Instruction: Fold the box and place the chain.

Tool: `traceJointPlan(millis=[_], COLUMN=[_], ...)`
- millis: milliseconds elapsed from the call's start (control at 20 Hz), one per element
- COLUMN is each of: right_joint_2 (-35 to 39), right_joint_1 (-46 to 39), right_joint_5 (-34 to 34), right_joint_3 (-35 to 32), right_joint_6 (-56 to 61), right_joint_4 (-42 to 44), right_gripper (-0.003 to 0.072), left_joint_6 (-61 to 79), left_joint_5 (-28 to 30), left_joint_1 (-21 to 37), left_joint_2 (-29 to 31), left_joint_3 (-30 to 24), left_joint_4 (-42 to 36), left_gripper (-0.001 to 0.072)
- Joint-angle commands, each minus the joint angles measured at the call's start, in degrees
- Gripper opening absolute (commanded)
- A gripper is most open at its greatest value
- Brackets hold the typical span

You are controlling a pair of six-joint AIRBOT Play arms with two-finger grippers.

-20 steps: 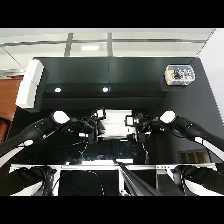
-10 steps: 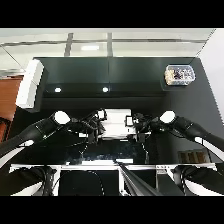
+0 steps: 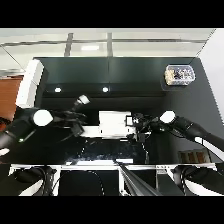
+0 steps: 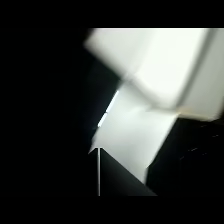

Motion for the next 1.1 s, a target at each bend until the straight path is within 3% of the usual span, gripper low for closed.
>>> traceJointPlan(millis=[0,100,250,350,500,1050], right_joint_2=[0.0,0.0,0.0,0.0,0.0,0.0], right_joint_1=[0.0,0.0,0.0,0.0,0.0,0.0], right_joint_5=[0.1,0.1,0.1,0.1,0.1,0.1], right_joint_3=[0.0,0.0,0.0,0.0,0.0,0.0], right_joint_6=[0.0,0.0,0.0,0.0,0.0,0.0], right_joint_4=[0.0,0.0,0.0,0.0,0.0,0.0], right_gripper=[0.0133,0.0133,0.0133,0.0133,0.0133,0.0133], left_joint_6=[-29.3,-31.5,-16.1,-13.5,-13.5,-7.7], left_joint_5=[-12.0,-16.6,-20.4,-19.8,-17.8,-11.4], left_joint_1=[12.0,23.6,38.1,40.8,39.1,20.0], left_joint_2=[3.3,1.7,-2.1,-4.3,-7.6,-18.7], left_joint_3=[-0.5,-3.8,-10.9,-12.1,-12.1,-11.6], left_joint_4=[12.1,-3.1,-33.4,-34.6,-29.8,-39.1], left_gripper=[0.0025,0.0027,0.0026,0.0024,0.0024,0.0024])
